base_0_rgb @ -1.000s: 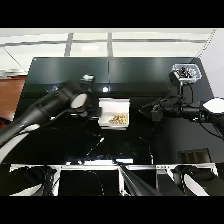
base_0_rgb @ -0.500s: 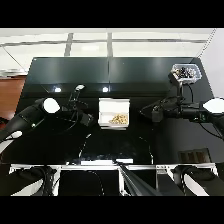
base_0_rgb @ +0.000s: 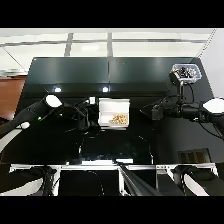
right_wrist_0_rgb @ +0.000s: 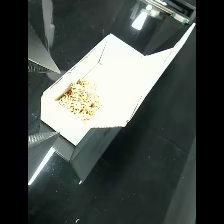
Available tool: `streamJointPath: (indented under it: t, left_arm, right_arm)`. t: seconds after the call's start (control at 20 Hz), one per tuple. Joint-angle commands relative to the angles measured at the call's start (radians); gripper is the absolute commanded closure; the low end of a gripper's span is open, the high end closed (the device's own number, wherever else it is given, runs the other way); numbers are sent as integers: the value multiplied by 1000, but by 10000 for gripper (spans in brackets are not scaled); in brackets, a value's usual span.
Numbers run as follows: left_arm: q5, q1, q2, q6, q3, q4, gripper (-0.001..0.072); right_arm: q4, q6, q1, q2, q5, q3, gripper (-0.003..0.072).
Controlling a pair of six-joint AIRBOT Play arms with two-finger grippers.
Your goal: Fold the box and place the chain.
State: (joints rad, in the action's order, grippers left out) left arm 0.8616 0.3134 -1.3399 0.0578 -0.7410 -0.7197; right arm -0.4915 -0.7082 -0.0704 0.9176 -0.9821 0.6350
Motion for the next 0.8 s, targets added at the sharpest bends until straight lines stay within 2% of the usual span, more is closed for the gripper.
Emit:
streamJointPath:
  t: [0.0, 0.45, 0.6, 0.75]
  left_arm:
    - [61, -48, -72, 166, -31, 74, -2]
    - [22, 13, -101, 209, -32, 103, -1]
    - [-37, 48, -101, 207, -32, 103, -1]
    - [-43, 55, -103, 207, -35, 103, -1]
  right_arm:
    - [0, -21, 0, -1, 2, 0, 271]
    - [0, -21, 0, 0, 2, 0, 271]
    - [0, -21, 0, 0, 2, 0, 271]
    - [0, -21, 0, 0, 2, 0, 271]
